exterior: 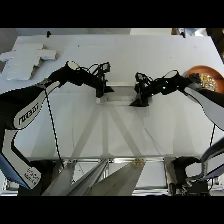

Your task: Fold the box and place the chain.

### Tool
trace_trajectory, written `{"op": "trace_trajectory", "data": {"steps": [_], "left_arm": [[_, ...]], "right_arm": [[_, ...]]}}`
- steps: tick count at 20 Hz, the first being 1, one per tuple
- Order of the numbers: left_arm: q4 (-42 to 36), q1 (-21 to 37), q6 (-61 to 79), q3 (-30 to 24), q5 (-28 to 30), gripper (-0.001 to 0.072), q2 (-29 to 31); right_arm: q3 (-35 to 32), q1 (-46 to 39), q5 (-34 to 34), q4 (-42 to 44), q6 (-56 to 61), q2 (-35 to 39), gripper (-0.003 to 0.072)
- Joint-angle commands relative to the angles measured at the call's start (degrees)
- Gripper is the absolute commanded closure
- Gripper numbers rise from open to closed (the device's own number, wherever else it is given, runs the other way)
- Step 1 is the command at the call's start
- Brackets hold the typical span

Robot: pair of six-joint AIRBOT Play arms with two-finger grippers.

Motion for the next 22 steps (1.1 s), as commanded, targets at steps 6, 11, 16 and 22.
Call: {"op": "trace_trajectory", "data": {"steps": [6, 11, 16, 22], "left_arm": [[0.02, 0.04, 0.02, 0.00, 0.04, 0.0699, -0.02], [0.02, 0.04, 0.00, 0.00, 0.04, 0.0699, -0.02], [0.02, 0.04, 0.00, 0.00, 0.04, 0.0699, -0.02], [0.02, 0.04, 0.02, 0.00, 0.04, 0.0699, 0.00]], "right_arm": [[0.07, 0.07, -0.20, 0.04, 0.02, 0.04, 0.0232], [0.07, 0.07, -0.15, 0.02, 0.02, 0.04, 0.0232], [0.07, 0.07, 0.09, 0.02, 0.02, 0.04, 0.0232], [0.09, 0.07, 0.09, 0.02, 0.02, 0.04, 0.0231]]}}
